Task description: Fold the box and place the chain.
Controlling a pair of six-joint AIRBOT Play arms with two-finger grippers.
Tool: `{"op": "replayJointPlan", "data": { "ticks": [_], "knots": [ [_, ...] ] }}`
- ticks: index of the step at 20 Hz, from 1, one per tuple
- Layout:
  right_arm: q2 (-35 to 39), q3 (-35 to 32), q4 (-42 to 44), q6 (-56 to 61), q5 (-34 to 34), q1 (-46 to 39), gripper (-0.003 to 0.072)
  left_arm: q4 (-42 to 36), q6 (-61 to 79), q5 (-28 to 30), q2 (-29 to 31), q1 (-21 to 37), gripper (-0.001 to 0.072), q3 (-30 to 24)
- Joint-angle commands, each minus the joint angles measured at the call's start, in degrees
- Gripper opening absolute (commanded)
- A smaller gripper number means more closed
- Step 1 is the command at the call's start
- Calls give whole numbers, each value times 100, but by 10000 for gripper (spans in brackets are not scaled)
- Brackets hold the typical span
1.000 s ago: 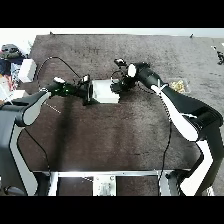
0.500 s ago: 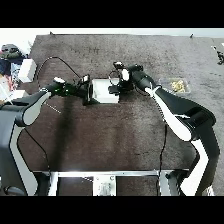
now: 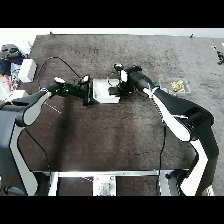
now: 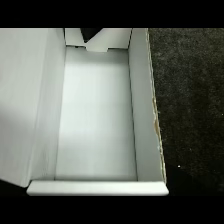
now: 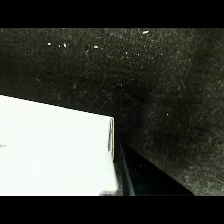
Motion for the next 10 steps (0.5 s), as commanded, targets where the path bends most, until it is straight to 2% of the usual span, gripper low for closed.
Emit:
{"op": "replayJointPlan", "data": {
  "ticks": [1,9,10],
  "knots": [
    [-4,7,-282,330,4,98,213,0,2,9,-4,7,230,-2],
    [-61,11,-588,824,22,271,206,0,2,7,-4,7,231,-2],
    [-66,11,-627,815,2,293,22,0,2,9,-4,7,231,-2]
  ]
}}
